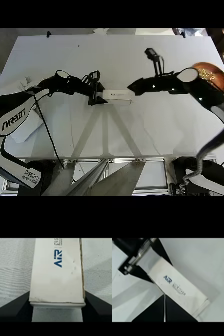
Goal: Fold the box and place the chain.
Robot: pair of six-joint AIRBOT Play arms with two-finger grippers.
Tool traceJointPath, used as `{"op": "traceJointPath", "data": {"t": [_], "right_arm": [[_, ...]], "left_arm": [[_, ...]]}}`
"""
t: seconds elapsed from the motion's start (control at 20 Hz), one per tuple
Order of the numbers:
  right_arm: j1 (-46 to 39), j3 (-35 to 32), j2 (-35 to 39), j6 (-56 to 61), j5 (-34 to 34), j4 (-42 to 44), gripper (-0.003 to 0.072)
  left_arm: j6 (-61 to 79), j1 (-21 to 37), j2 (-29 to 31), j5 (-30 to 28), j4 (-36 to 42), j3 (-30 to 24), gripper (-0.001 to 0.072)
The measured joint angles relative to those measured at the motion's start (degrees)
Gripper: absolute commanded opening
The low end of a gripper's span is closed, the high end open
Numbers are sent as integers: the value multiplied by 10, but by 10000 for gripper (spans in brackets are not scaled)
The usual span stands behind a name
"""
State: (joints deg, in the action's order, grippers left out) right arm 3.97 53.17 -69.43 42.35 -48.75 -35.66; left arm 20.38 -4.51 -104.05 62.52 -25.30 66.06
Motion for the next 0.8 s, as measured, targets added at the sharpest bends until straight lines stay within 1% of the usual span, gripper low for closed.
{"op": "traceJointPath", "data": {"t": [0.15, 0.25, 0.45, 0.55, 0.7, 0.75, 0.8], "right_arm": [[-29, 1, 51, 17, 1, -81, 15], [-56, 1, 69, 70, 3, -163, 15], [-109, 1, 82, 180, 2, -323, 15], [-133, 1, 84, 207, 2, -371, 15], [-154, 1, 86, 225, 2, -407, 15], [-157, 1, 86, 229, 2, -413, 15], [-160, 1, 87, 232, 2, -417, 15]], "left_arm": [[0, 0, 0, 0, 0, 0, 382], [1, 0, 0, 0, 0, 0, 382], [1, 0, 0, -1, 0, 0, 382], [1, 0, 0, -1, 0, 0, 382], [1, 0, 0, 0, 0, 0, 375], [1, 0, 0, 0, 0, 0, 225], [1, -1, 0, 1, 0, 0, 5]]}}
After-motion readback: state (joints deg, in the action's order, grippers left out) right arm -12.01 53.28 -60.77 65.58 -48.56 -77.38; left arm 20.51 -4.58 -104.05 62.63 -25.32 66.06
